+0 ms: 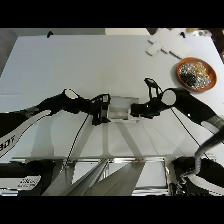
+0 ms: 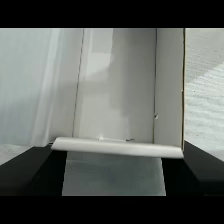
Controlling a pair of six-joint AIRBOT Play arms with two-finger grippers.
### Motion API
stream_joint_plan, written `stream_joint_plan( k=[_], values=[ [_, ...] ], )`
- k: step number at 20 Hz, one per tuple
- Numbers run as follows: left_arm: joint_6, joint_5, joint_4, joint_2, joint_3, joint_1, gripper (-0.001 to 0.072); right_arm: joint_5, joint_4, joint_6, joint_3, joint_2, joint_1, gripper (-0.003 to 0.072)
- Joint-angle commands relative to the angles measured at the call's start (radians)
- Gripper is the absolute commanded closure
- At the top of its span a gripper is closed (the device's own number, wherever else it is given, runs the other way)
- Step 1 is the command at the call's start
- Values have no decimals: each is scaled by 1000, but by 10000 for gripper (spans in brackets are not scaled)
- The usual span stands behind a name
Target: Fold the box and place the chain.
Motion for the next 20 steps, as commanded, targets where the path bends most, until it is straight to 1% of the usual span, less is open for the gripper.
stream_joint_plan(
  k=[1, 5, 11, 13, 15, 20],
  values=[
    [0, 0, 0, 1, 0, 1, 319, 73, -121, 125, 68, -76, 67, 272],
    [0, 0, 0, 1, 0, 1, 319, 155, -218, 217, 150, -153, 129, 273],
    [0, 0, 0, 1, 0, 1, 319, 180, -277, 267, 206, -168, 153, 291],
    [0, 1, 0, 1, 0, 1, 319, 184, -295, 276, 212, -168, 166, 362],
    [0, 0, 0, 1, 0, 1, 319, 179, -295, 283, 212, -168, 180, 396],
    [0, 1, 0, 1, 0, 1, 319, 168, -291, 282, 212, -168, 206, 395]
  ],
)
